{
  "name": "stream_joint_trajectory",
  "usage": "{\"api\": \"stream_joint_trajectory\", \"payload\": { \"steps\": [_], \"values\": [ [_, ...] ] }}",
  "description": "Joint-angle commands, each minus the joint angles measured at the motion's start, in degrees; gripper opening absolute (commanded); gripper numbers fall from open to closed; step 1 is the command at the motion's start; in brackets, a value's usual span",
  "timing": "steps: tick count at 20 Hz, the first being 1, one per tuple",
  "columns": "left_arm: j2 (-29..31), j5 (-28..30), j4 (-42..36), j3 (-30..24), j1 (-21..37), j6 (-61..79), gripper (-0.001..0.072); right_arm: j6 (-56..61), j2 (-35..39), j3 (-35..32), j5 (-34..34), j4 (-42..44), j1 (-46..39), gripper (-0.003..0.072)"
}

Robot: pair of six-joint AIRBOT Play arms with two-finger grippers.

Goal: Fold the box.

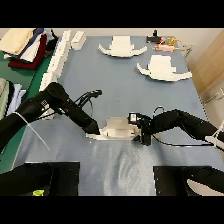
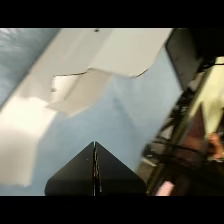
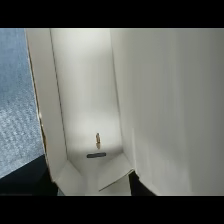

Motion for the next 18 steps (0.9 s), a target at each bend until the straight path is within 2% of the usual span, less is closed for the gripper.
{"api": "stream_joint_trajectory", "payload": {
  "steps": [1, 4, 8, 14, 18],
  "values": [
    [-0.3, 8.9, -9.5, -0.2, -6.6, -8.1, 0.0015, 0.0, 0.0, 0.1, 0.0, 0.0, 0.0, 0.0507],
    [-1.8, 20.9, -15.6, 0.7, -5.8, -11.0, 0.0016, 0.0, 0.0, 0.1, 0.0, 0.0, 0.0, 0.0507],
    [-5.2, 27.3, -14.6, 0.7, -3.8, -15.9, 0.0015, 0.0, 0.0, 0.1, 0.0, 0.0, 0.0, 0.0507],
    [-13.6, 28.3, -10.7, 0.7, -4.0, -21.1, 0.0015, 0.0, 0.0, 0.1, 0.0, 0.0, 0.0, 0.0507],
    [-16.2, 27.1, -10.5, 0.7, -4.0, -21.0, 0.0015, 0.0, 0.0, 0.1, 0.0, 0.0, 0.0, 0.0507]
  ]
}}
